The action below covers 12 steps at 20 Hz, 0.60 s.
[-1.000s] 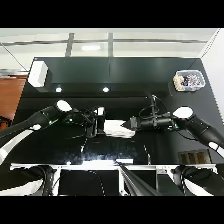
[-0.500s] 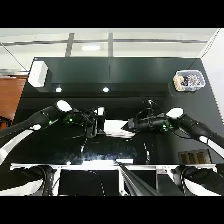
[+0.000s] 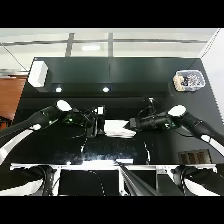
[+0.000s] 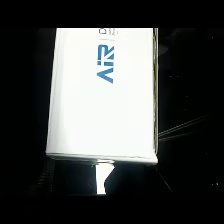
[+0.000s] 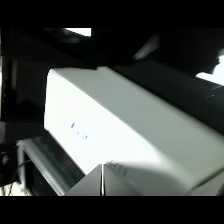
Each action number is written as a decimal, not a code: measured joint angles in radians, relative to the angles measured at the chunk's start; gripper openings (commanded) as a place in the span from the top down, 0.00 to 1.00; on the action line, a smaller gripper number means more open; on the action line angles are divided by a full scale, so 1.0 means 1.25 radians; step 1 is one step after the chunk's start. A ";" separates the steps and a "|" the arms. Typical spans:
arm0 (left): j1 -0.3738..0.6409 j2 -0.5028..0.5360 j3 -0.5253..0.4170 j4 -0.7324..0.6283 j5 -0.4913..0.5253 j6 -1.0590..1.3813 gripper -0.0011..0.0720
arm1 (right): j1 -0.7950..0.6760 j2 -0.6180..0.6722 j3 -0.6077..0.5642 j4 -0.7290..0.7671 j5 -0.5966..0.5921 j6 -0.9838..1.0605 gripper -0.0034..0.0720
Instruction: Fold the box and place the chain.
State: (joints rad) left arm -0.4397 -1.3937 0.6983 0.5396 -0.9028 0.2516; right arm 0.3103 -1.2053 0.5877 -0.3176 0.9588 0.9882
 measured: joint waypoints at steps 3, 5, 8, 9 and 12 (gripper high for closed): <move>0.012 0.011 0.007 0.015 0.001 -0.002 0.00 | -0.078 0.079 0.053 0.003 0.128 -0.003 0.93; 0.024 0.030 0.013 0.034 0.000 -0.020 0.00 | -0.157 0.151 0.080 -0.024 0.210 0.007 0.93; 0.039 0.080 0.020 0.085 -0.018 -0.055 0.00 | -0.288 0.266 0.099 -0.132 0.306 0.042 0.93; 0.041 0.097 0.021 0.094 -0.024 -0.062 0.00 | -0.327 0.298 0.102 -0.181 0.328 0.057 0.93; 0.021 0.135 0.028 0.091 -0.046 -0.077 0.01 | -0.425 0.362 0.103 -0.301 0.367 0.100 0.93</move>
State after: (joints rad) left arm -0.4137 -1.2247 0.7338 0.6537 -0.9600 0.1558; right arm -0.2203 -0.7528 0.7166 -0.6933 1.4170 1.1130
